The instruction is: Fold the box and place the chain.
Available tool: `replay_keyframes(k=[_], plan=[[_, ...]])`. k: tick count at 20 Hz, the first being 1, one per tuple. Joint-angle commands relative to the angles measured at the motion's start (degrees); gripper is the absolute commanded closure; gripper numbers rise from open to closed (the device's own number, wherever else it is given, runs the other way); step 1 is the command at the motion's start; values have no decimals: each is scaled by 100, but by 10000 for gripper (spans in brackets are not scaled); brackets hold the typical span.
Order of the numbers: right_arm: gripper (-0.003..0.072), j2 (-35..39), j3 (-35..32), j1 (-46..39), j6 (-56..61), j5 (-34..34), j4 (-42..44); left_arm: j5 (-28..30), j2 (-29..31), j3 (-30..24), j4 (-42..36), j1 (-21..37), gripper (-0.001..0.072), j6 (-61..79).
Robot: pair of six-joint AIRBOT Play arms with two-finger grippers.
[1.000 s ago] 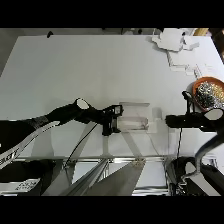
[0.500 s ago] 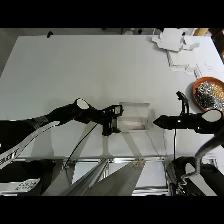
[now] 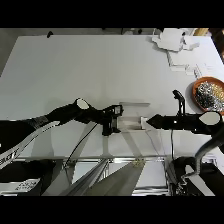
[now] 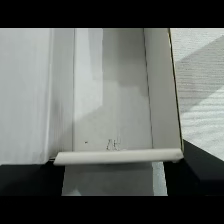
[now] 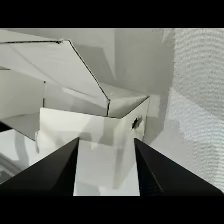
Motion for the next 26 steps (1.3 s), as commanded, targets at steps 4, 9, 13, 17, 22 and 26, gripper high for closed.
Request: replay_keyframes(k=[4,9,13,17,22,26], plan=[[272,-2,227,741,793,-400,-632,0,7,-2,0,0,499,2],[272,-420,866,1493,2221,-350,-1862,0,7,-2,0,0,499,2],[273,-940,1233,2227,3156,-330,-2518,2,7,-2,0,0,499,2],[273,-1338,1602,2699,3971,-199,-3071,0,7,-2,0,0,499,2],[277,-1952,1937,3025,4645,-13,-3416,0,7,-2,0,0,499,2],[286,-2249,2063,3174,5169,83,-3698,0,7,-2,0,0,499,2]])
